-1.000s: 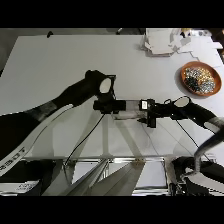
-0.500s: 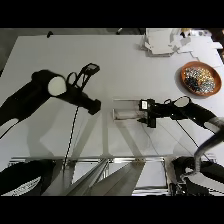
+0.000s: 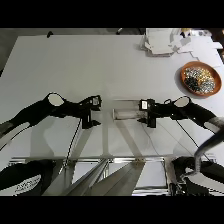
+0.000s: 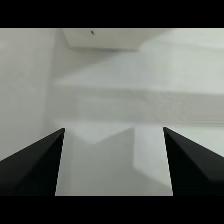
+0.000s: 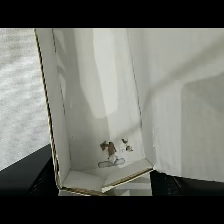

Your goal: Fold the box and place the chain.

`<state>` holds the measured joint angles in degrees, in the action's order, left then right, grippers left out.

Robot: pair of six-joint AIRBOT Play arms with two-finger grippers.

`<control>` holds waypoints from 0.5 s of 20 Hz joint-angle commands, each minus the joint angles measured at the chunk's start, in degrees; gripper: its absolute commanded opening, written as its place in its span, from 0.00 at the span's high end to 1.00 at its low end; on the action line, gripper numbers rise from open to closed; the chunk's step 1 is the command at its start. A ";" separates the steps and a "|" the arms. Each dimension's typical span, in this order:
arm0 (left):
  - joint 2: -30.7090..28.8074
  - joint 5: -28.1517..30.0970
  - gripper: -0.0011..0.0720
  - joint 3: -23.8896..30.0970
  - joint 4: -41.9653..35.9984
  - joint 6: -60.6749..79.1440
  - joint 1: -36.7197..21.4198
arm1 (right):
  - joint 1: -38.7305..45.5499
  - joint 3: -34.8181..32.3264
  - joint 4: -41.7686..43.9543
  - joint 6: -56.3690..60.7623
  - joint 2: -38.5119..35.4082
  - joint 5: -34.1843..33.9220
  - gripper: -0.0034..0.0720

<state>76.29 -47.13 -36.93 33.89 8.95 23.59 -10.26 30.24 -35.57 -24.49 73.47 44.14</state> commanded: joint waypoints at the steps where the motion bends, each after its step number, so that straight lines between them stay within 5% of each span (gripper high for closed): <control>1: 4.76 2.99 0.04 0.66 -9.86 10.91 -0.28 | 0.02 0.00 0.00 0.00 -0.02 0.00 0.42; 10: 7.65 2.84 0.04 -2.45 -10.12 21.73 3.72 | 0.02 0.00 0.00 0.00 -0.02 0.02 0.42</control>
<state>82.28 -44.49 -37.85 24.40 28.29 25.78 -10.26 30.24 -35.57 -24.49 73.47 44.14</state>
